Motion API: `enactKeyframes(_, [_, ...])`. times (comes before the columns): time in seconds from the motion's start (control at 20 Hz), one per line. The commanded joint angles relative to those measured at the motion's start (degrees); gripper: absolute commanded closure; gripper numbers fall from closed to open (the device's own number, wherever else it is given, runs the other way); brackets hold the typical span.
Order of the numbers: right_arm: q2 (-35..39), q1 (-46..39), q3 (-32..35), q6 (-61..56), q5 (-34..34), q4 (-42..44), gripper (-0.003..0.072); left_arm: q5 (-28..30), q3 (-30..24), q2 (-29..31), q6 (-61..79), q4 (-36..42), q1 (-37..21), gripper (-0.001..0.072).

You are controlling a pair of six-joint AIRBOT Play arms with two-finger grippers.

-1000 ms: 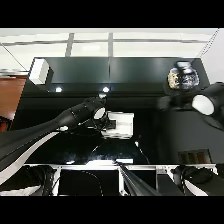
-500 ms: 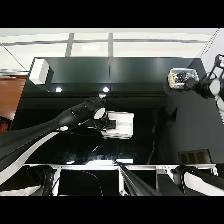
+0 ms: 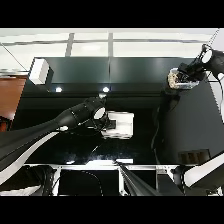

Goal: Fold the box and place the chain.

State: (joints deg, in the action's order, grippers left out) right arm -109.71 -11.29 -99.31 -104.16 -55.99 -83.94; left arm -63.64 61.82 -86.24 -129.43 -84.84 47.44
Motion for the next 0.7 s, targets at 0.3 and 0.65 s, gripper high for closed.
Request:
enactKeyframes(0.3, [-4.11, -0.15, -3.65, 0.04, -1.01, 0.74, 0.0676, -1.66, 0.0, 0.0, 0.0, 0.04, -0.04, 0.0684])
enactKeyframes(0.65, [7.93, -0.15, -3.65, 8.92, -4.02, 0.46, 0.0677, -2.49, 0.0, 0.0, 0.0, 0.04, -0.04, 0.0684])
